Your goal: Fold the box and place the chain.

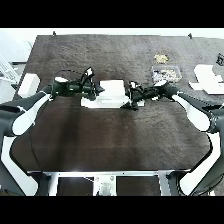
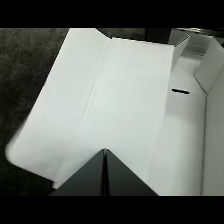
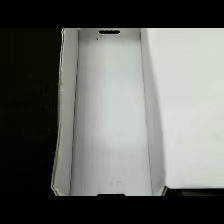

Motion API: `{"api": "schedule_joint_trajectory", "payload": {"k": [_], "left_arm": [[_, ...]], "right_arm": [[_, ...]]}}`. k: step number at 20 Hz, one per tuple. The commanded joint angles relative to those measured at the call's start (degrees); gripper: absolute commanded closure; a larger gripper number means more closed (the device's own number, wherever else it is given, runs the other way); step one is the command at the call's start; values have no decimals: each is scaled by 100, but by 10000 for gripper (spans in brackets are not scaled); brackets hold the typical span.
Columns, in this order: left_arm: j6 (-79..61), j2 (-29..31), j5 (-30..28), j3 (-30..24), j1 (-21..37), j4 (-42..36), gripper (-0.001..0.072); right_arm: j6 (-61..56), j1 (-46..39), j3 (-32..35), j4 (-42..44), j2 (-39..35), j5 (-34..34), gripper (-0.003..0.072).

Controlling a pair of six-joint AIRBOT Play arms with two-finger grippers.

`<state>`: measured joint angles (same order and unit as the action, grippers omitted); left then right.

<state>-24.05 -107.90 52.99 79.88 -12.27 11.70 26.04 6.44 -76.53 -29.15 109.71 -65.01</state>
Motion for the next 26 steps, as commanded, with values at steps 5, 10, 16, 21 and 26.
{"api": "schedule_joint_trajectory", "payload": {"k": [5, 10, 16, 21, 26], "left_arm": [[59, 815, 990, 151, 201, 896, 46], [691, 861, 1073, 168, 179, 2721, -11], [1364, 796, 957, 168, 116, 3143, -11], [1480, 481, 841, 168, 116, 2999, -11], [1480, 361, 774, 166, 111, 2771, -11]], "right_arm": [[-7, -4, 0, 0, 2, -2, 101], [-7, -4, 0, 2, 2, -4, 101], [-7, -2, 0, 2, 2, -4, 101], [-7, -2, 0, 0, 2, -4, 101], [-7, -2, 0, 0, 2, -4, 101]]}}
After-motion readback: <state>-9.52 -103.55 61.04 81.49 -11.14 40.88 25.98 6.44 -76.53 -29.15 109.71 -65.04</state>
